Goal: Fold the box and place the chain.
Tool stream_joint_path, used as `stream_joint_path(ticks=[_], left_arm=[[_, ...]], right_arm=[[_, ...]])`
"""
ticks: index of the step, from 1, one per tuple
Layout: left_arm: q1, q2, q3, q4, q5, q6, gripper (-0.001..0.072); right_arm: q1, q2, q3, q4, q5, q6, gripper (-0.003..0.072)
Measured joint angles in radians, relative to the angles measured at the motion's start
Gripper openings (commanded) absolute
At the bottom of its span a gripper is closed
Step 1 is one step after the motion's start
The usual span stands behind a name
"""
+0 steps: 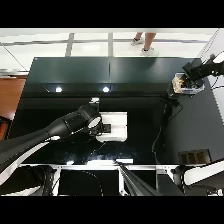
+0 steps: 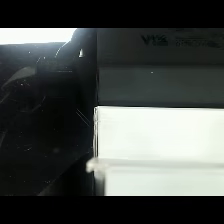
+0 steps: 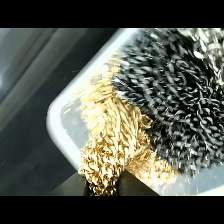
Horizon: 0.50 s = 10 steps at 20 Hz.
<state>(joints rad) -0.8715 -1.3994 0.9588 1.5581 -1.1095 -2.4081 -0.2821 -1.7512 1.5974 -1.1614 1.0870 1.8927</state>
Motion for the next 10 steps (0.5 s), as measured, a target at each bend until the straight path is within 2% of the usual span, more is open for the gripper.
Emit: stream_joint_path(ticks=[10], left_arm=[[0.000,0.000,0.000,0.000,0.000,0.000,0.0022]], right_arm=[[-0.002,0.357,0.045,0.044,0.066,-0.295,0.0007]])
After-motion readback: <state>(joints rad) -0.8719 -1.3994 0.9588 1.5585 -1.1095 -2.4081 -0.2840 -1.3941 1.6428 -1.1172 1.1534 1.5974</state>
